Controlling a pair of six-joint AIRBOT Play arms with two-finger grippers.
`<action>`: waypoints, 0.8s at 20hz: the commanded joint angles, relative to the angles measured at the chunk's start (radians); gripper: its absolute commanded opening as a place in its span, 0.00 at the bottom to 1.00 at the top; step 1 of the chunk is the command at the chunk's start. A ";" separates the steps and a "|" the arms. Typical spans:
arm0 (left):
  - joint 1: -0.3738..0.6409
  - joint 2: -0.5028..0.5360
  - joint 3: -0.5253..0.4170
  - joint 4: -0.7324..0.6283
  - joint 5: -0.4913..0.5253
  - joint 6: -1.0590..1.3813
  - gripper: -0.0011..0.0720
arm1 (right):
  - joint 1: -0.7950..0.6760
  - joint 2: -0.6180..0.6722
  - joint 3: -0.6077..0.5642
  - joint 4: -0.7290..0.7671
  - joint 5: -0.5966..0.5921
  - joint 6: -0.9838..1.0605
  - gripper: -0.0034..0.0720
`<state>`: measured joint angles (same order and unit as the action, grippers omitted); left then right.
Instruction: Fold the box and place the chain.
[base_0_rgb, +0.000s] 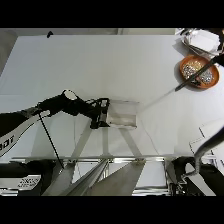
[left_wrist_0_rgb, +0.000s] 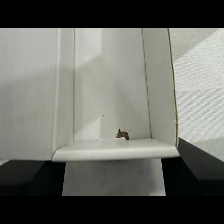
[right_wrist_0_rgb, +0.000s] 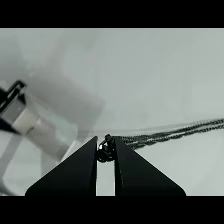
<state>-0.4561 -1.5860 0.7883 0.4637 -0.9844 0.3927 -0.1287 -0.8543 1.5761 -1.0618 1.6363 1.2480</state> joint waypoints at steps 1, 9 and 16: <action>0.000 0.000 0.001 0.000 0.000 0.000 0.48 | 0.056 0.010 -0.016 -0.006 0.075 0.004 0.08; -0.001 0.000 0.001 0.000 0.000 0.000 0.48 | 0.214 0.052 -0.467 -0.003 -0.116 0.000 0.08; 0.000 0.000 0.001 0.000 0.001 0.000 0.48 | 0.464 0.047 -0.775 -0.003 -0.484 0.000 0.08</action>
<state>-0.4561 -1.5860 0.7883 0.4633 -0.9840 0.3927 0.2409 -0.8043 0.9039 -1.0660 1.3174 1.2484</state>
